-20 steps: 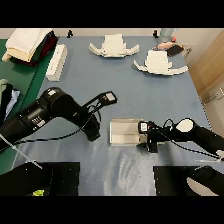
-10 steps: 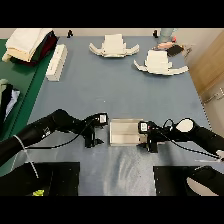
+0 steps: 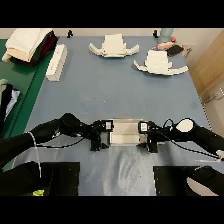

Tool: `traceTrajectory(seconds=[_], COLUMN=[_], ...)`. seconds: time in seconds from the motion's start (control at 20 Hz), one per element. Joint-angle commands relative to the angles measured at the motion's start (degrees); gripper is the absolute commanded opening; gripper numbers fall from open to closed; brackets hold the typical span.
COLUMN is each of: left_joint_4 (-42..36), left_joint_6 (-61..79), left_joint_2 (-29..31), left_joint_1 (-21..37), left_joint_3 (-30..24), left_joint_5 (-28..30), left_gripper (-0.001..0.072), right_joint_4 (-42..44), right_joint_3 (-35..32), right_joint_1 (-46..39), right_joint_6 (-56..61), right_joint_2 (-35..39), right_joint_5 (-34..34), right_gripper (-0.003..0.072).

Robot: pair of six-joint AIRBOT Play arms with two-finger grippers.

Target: Fold the box.

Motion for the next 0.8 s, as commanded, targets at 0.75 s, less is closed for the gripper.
traceTrajectory(seconds=[0.75], left_joint_4=[-5.5], left_joint_6=[1.8], left_joint_2=[-2.4], left_joint_1=[-4.5], left_joint_3=[0.3], left_joint_5=[4.5], left_gripper=[0.0696], right_joint_4=[0.0], right_joint_3=[0.0], right_joint_1=[0.0], right_joint_6=[0.0], right_joint_2=[0.0], right_joint_5=[0.0], right_gripper=[0.0507])
